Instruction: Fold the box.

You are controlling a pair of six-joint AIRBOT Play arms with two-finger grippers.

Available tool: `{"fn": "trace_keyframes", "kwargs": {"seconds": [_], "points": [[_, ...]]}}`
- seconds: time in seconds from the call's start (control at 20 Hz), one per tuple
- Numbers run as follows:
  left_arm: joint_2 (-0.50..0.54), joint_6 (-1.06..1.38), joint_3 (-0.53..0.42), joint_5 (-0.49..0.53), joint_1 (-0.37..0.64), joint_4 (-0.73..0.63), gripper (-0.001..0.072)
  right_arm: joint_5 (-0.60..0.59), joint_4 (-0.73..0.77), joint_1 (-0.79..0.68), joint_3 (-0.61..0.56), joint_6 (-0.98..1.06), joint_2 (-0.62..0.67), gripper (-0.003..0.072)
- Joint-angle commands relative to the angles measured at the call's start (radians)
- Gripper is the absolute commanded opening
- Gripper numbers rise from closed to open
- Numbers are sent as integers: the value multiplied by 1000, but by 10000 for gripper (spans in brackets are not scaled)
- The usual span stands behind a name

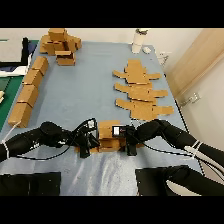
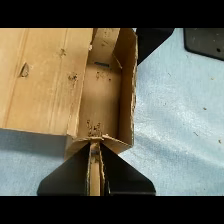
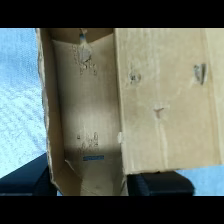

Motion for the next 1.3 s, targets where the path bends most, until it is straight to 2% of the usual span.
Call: {"fn": "trace_keyframes", "kwargs": {"seconds": [0.0,0.4,0.45,0.5,0.6,0.65,0.7,1.0,1.05,1.1,1.15,1.25], "points": [[-5,2,6,3,-3,-4,94,0,1,1,0,0,-1,495],[-5,3,6,17,-38,-31,107,0,1,1,0,0,-1,495],[-5,2,6,34,-38,-32,214,0,1,1,0,0,-1,495],[-5,3,6,45,-38,-38,268,0,1,1,0,0,-1,495],[-5,2,6,47,-40,-42,273,0,1,1,0,0,-1,495],[-5,2,6,47,-40,-44,443,0,1,1,0,0,-1,495],[-5,2,6,47,-40,-46,565,0,1,1,0,0,-1,495],[-5,2,5,47,-40,-45,566,0,2,1,0,0,-1,495],[-5,0,5,47,-40,-45,518,0,1,1,0,0,-1,495],[-5,-2,5,46,-39,-41,251,0,1,1,0,0,-1,495],[-5,-2,6,46,-39,-40,54,0,1,1,0,0,-1,495],[-3,-16,5,47,-38,-37,43,0,1,1,0,0,-1,495]]}}
